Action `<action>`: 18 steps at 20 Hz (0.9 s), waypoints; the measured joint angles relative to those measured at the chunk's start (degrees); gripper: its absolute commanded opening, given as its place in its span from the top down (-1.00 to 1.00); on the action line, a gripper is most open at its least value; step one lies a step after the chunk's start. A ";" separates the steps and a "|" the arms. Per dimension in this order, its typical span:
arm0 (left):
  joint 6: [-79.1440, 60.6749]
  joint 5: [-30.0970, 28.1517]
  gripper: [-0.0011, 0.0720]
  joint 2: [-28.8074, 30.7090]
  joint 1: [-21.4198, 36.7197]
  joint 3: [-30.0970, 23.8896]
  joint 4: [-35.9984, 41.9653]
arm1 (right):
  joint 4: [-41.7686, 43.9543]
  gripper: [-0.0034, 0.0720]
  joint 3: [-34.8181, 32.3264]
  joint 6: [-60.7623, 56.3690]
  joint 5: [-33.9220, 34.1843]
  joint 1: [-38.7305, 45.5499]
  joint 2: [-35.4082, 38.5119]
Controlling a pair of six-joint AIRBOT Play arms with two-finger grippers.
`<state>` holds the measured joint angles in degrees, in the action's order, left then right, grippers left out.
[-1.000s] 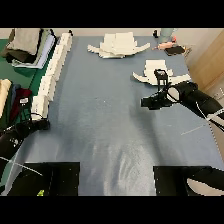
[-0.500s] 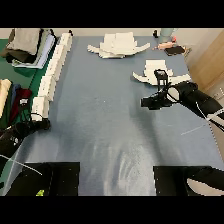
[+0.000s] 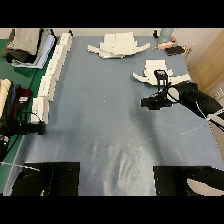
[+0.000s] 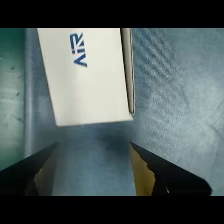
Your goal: Fold the box.
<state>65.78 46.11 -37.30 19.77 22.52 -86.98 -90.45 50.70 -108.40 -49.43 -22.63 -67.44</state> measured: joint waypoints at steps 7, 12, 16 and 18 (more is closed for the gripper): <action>1.57 25.35 0.93 6.78 -0.20 8.70 0.94 | 0.61 0.90 0.00 0.13 -0.02 0.02 0.00; 3.56 30.27 0.93 4.04 -5.44 14.84 13.84 | 4.52 0.90 0.52 3.65 0.42 0.02 -0.11; 7.80 27.04 0.93 -6.29 -18.23 22.34 18.51 | 6.49 0.90 3.65 4.98 0.74 -0.83 -1.09; 9.11 22.71 0.93 -12.63 -25.42 26.88 19.50 | 7.30 0.90 6.03 5.31 0.76 -1.99 -2.23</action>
<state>74.89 68.82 -49.93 -5.65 49.41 -67.48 -83.15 56.73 -103.09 -48.66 -24.62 -69.67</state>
